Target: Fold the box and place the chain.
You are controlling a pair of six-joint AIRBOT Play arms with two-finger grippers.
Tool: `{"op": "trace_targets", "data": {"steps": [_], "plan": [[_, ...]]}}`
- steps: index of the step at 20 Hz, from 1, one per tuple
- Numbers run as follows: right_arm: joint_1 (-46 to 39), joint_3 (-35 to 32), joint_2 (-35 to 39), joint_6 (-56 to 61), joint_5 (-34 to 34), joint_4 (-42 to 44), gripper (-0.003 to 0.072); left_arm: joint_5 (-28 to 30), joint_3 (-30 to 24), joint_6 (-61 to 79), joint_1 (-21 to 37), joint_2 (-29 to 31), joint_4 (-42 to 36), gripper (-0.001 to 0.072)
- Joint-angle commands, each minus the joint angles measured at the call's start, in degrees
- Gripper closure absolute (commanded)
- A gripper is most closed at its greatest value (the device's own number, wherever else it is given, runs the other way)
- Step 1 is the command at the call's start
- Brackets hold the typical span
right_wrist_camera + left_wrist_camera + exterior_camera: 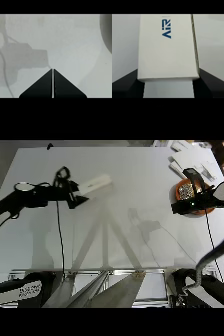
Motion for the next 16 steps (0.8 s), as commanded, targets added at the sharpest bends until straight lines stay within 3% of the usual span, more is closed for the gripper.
{"op": "trace_targets", "data": {"steps": [1,4,8,11,12,14,16], "plan": [[0.0,0.0,0.0,0.0,0.0,0.0,0.0667,3.1,0.0,-10.2,13.0,1.1,1.6,0.0622],[0.0,0.0,0.0,0.0,0.0,0.0,0.0667,7.6,0.0,-17.3,23.9,1.1,9.5,0.0621],[0.0,0.0,0.0,0.0,0.0,0.0,0.0667,8.5,0.0,-19.6,33.5,1.1,22.8,0.0620],[0.0,0.0,0.0,0.0,0.0,0.0,0.0667,10.9,0.0,-22.9,36.6,1.1,26.9,0.0618],[0.0,0.0,0.0,0.0,0.0,0.0,0.0667,11.1,0.0,-23.4,37.1,1.1,27.8,0.0601],[0.0,0.0,0.0,0.0,0.0,0.0,0.0667,11.1,0.0,-23.4,37.3,1.0,28.8,0.0498],[0.0,0.0,0.0,0.0,0.0,0.0,0.0667,10.3,-0.1,-23.4,37.2,0.9,28.7,0.0498]]}}
